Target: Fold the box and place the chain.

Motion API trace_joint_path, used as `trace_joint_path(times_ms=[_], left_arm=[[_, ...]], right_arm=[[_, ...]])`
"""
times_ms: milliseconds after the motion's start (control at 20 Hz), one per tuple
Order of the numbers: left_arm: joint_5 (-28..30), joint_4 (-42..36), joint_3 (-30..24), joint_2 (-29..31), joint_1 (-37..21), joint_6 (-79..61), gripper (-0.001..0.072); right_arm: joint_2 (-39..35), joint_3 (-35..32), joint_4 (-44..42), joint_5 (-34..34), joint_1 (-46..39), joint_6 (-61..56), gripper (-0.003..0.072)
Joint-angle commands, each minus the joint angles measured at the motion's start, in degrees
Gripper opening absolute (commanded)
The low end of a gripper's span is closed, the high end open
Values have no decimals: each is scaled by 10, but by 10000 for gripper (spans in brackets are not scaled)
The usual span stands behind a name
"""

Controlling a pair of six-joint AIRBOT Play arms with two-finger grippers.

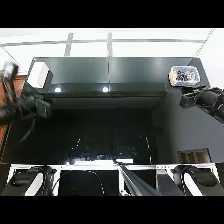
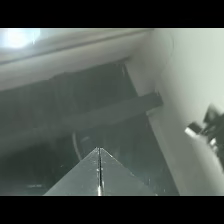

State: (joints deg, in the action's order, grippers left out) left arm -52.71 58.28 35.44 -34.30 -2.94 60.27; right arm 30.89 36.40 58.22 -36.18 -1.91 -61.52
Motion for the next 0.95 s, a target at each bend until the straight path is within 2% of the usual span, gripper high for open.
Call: trace_joint_path(times_ms=[0, 150, 900], left_arm=[[34, -7, -125, 99, -9, -10, 29], [35, -3, -125, 115, -11, 2, 30], [34, -3, -125, 114, -10, 2, 30]], right_arm=[[-4, -46, 50, 86, -14, 5, 17], [-4, -46, 64, 78, -18, 5, 16], [-4, -46, 64, 77, -18, 5, 16]])
